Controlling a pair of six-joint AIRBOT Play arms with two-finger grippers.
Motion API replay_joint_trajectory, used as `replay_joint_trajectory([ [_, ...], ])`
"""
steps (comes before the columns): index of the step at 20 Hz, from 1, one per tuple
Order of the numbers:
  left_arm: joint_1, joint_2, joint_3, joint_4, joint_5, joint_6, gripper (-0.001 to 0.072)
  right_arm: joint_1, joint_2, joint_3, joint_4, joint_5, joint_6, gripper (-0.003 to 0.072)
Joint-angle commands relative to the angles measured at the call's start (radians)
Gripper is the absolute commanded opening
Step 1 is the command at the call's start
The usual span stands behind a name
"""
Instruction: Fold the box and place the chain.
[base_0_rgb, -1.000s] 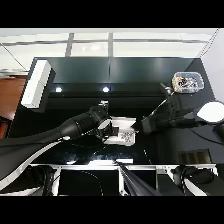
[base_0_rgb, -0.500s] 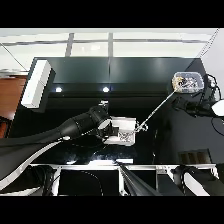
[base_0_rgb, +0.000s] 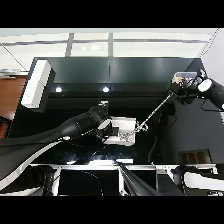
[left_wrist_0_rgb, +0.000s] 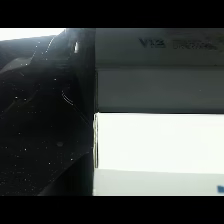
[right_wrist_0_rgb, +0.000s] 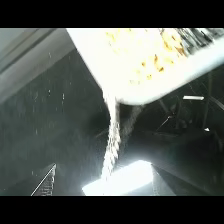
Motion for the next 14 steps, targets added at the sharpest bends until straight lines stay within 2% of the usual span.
replay_joint_trajectory([
  [1, 0.001, 0.000, 0.000, 0.000, -0.016, 0.000, 0.0031, -0.001, -0.078, 0.068, 0.006, -0.006, 0.005, 0.0668],
  [2, 0.001, 0.000, 0.000, 0.000, -0.016, 0.000, 0.0031, -0.001, -0.079, 0.070, -0.013, -0.011, 0.005, 0.0538],
  [4, 0.001, 0.000, 0.000, 0.000, -0.016, 0.000, 0.0031, -0.001, -0.079, 0.070, -0.029, -0.011, 0.004, 0.0416],
  [5, 0.001, 0.000, 0.000, 0.000, -0.015, 0.000, 0.0032, -0.002, -0.078, 0.070, -0.029, -0.005, 0.000, 0.0283],
  [6, 0.001, 0.000, 0.000, 0.000, -0.015, 0.000, 0.0031, -0.003, -0.077, 0.071, -0.026, 0.010, -0.011, 0.0041],
  [7, 0.001, 0.000, 0.000, 0.000, -0.016, 0.000, 0.0032, -0.004, -0.074, 0.073, -0.024, 0.034, -0.024, 0.0013],
  [10, 0.001, 0.000, 0.000, 0.001, -0.015, 0.000, 0.0031, -0.004, -0.020, 0.092, -0.024, 0.115, -0.132, 0.0013],
  [14, 0.001, 0.000, 0.000, 0.005, -0.015, 0.000, 0.0031, -0.004, 0.197, 0.097, -0.022, 0.240, -0.285, 0.0011],
])
